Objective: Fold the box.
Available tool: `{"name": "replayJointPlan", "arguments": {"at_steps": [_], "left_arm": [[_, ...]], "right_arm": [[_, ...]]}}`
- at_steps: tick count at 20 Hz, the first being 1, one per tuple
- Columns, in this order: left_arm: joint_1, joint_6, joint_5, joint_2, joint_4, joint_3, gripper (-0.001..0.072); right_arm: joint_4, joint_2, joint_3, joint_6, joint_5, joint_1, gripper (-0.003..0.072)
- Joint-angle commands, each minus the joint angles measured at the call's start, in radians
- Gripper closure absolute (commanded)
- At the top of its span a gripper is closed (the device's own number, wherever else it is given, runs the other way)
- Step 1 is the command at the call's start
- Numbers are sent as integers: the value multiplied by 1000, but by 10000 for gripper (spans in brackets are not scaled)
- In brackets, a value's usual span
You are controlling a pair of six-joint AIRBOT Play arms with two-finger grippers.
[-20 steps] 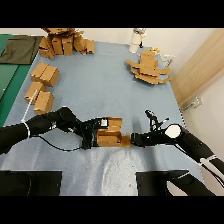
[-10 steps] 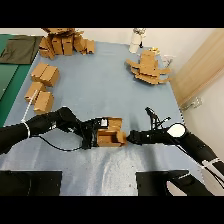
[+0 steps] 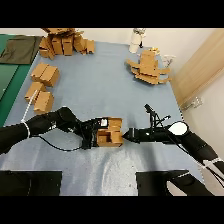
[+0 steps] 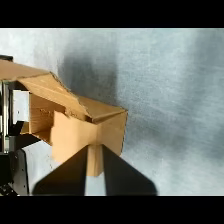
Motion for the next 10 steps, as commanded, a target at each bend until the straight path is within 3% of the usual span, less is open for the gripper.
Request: {"name": "replayJointPlan", "arguments": {"at_steps": [1,3,7,10], "left_arm": [[1,0,0,0,0,0,395],[1,0,0,0,0,0,395],[1,0,0,0,0,0,395],[1,0,0,0,1,0,395]], "right_arm": [[14,-6,1,-34,-11,0,347],[-1,-6,1,-34,-21,0,285],[-32,-6,2,-11,-85,25,287],[-204,-6,21,155,-137,118,290]]}}
